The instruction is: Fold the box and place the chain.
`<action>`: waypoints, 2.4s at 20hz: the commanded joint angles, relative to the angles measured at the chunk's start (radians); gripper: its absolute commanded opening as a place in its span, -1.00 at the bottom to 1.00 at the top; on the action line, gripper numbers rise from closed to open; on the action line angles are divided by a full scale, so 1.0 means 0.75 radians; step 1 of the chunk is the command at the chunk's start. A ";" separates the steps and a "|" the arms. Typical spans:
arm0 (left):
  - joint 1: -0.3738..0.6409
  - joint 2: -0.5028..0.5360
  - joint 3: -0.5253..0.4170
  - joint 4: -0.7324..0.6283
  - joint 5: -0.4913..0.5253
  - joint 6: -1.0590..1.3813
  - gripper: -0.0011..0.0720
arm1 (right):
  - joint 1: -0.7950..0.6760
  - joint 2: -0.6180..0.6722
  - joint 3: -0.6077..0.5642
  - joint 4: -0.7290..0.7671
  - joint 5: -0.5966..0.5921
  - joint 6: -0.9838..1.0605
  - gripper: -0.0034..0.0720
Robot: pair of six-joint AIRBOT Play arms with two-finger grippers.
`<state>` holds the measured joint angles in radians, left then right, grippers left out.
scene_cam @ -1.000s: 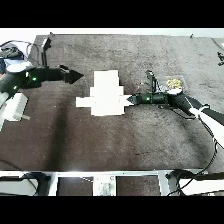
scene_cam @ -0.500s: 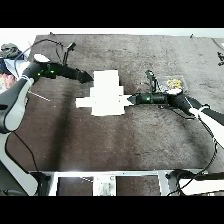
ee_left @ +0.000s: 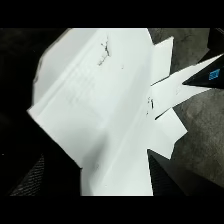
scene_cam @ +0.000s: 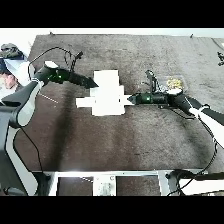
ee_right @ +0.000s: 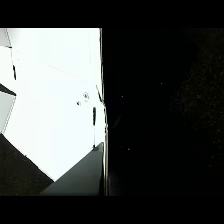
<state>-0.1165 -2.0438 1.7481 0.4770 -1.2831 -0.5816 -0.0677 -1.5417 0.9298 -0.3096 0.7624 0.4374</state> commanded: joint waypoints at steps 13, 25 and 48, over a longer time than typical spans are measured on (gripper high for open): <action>-0.041 -0.095 0.033 -0.089 -0.116 0.089 0.45 | 0.000 0.000 0.001 0.000 0.001 0.005 -0.94; -0.039 -0.095 0.083 -0.004 -0.210 0.095 -0.34 | 0.000 0.000 0.001 -0.025 -0.017 0.005 -0.94; -0.039 -0.028 0.034 0.035 -0.113 0.985 -0.96 | -0.176 0.160 0.001 -0.057 -0.051 0.039 -0.19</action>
<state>-0.1455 -2.0857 1.7927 0.5030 -1.4113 0.0715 -0.1970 -1.4200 0.9298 -0.3477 0.7246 0.4671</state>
